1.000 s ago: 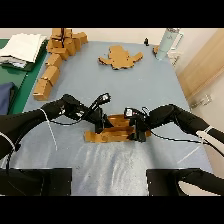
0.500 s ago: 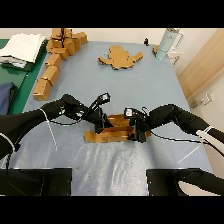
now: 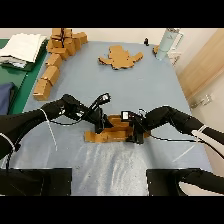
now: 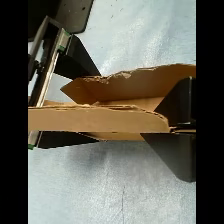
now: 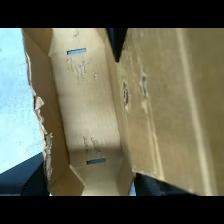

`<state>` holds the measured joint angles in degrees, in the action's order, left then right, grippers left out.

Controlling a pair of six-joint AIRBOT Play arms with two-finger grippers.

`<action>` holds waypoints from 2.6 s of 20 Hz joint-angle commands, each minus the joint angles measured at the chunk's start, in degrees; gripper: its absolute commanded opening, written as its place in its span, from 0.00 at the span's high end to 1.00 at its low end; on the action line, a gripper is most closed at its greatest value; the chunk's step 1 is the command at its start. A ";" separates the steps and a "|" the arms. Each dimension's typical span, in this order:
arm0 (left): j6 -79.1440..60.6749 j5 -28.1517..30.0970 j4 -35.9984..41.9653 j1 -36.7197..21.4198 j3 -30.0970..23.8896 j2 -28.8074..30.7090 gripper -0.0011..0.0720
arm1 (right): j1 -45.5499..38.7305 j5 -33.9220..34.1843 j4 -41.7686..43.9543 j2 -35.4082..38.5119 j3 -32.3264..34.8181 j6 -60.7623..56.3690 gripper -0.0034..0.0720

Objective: Fold the box.

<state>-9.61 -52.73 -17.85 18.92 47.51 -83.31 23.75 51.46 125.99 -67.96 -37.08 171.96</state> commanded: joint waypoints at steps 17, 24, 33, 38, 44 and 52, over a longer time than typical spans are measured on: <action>0.00 0.09 0.02 0.04 -0.02 -0.04 0.97 | 0.31 -0.66 -2.58 -0.52 0.94 -0.37 0.19; 0.00 0.09 0.02 0.04 -0.02 -0.04 0.97 | 0.31 -1.49 -2.27 0.17 0.96 -0.37 0.22; 0.00 0.09 0.04 0.04 -0.02 -0.04 0.97 | 0.31 -1.46 -2.19 0.68 1.57 -0.37 0.15; 0.02 0.09 0.02 0.04 -0.02 -0.04 0.97 | 0.31 -1.18 -1.70 2.23 1.57 -0.39 0.15; 0.00 0.09 0.02 0.04 -0.02 -0.04 0.97 | 0.31 -1.27 -1.99 2.78 1.70 -0.48 0.09; 0.00 0.09 0.02 0.04 -0.02 -0.04 0.97 | 0.31 -2.56 -2.27 0.83 1.86 -0.46 0.10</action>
<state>-9.58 -52.64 -17.80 18.98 47.51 -83.33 24.01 49.65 123.81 -66.72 -35.27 171.52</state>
